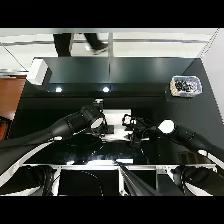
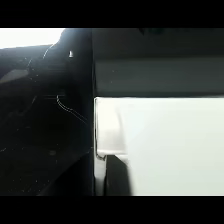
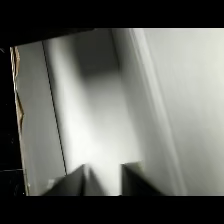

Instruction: Fold the box and place the chain.

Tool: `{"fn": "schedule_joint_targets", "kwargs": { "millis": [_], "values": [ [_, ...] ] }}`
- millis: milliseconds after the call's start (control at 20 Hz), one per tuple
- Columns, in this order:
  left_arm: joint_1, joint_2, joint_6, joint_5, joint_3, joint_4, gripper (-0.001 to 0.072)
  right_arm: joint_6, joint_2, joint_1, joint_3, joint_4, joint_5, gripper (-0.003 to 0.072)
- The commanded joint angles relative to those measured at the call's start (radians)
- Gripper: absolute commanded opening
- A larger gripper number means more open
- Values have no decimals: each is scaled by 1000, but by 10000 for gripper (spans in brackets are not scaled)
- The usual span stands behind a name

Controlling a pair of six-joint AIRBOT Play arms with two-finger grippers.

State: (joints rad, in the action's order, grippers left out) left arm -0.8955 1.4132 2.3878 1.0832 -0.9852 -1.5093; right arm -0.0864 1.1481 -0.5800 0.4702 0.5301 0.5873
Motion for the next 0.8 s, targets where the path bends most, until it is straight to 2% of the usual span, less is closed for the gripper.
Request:
{"fn": "schedule_joint_targets", "kwargs": {
  "millis": [0, 100, 200, 400, 550, 650, 750],
  "values": [
    [0, -1, -2, 0, 0, 0, 25, -42, -2, -1, 0, 3, 0, 75],
    [0, -1, -2, 0, 0, 0, 25, -95, -17, 10, 1, 5, 0, 76],
    [0, -1, -2, 0, 0, 0, 25, -241, -80, 60, 5, 39, 56, 12],
    [0, -1, -2, 2, 0, -1, 25, -753, -286, 299, 45, 278, 360, 12],
    [0, -1, -2, 2, 0, -1, 25, -1109, -381, 558, 43, 446, 509, 12],
    [0, -1, -2, 2, 0, -1, 25, -1229, -383, 704, 2, 447, 508, 12],
    [0, -1, -2, 2, 0, -1, 25, -1349, -377, 784, -69, 437, 476, 12]
  ]
}}
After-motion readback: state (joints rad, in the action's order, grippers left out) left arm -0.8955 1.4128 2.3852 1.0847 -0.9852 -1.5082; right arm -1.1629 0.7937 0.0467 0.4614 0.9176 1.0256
